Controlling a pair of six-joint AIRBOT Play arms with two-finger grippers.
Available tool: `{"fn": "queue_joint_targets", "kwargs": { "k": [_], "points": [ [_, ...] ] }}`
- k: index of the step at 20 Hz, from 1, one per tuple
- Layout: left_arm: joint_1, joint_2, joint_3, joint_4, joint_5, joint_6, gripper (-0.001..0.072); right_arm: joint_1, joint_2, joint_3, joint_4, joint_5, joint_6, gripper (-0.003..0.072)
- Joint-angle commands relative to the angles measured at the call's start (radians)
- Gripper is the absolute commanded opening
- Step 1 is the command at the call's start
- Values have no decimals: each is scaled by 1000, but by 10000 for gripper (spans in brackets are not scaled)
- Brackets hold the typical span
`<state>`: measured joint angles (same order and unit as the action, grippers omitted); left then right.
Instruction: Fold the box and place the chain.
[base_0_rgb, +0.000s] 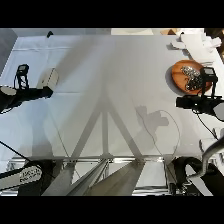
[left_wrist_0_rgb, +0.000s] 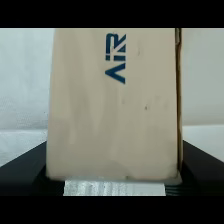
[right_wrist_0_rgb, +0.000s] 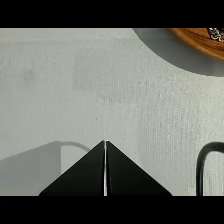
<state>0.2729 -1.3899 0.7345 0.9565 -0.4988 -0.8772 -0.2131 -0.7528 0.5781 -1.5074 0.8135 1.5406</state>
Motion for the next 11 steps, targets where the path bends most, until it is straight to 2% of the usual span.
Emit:
{"fn": "queue_joint_targets", "kwargs": {
  "k": [1, 3, 4, 5, 11],
  "points": [
    [1, -33, 0, 2, 6, -2, 446, 0, 1, 0, 0, 0, 0, 12],
    [1, -33, 0, 5, 4, 10, 478, 0, 1, 0, 0, 0, 0, 12],
    [1, -32, 0, 5, 0, 22, 570, 0, 1, 0, 0, 0, 0, 12],
    [0, -27, 0, 4, -4, 21, 700, 0, 1, 0, 0, 0, 0, 12],
    [0, 91, 0, 1, -64, 21, 711, 0, 1, 0, 0, 0, 0, 12]
  ]
}}
